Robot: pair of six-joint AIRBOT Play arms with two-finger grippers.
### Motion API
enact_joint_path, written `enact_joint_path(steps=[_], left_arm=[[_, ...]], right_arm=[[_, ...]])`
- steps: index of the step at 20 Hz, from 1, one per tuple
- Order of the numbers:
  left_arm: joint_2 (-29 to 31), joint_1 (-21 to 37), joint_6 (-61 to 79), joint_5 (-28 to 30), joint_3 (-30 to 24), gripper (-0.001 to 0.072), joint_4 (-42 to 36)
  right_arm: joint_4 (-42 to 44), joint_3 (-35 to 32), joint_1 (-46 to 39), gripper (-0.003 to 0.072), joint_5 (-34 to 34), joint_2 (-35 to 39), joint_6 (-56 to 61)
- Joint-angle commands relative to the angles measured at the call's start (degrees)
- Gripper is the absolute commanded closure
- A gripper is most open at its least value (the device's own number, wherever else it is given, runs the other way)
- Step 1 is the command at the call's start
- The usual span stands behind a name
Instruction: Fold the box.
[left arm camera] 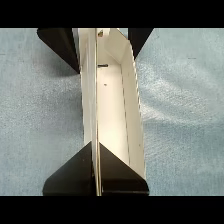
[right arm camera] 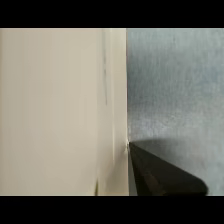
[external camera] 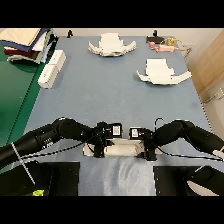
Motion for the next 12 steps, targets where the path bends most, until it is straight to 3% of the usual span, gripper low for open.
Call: enact_joint_path(steps=[1, 9, 12], left_arm=[[-0.02, -0.02, 0.00, 0.00, -0.02, 0.0695, 0.02], [-0.02, -0.02, 0.00, 0.00, -0.02, 0.0695, 0.02], [-0.02, -0.02, 0.00, 0.00, -0.02, 0.0695, 0.00]], right_arm=[[0.44, 0.07, -0.04, -0.0017, -0.20, 1.99, 0.63], [2.25, -1.38, 0.00, 0.0003, -1.60, 2.51, 0.90], [2.40, -1.97, -0.02, 0.0006, -1.90, 5.99, 1.42]])
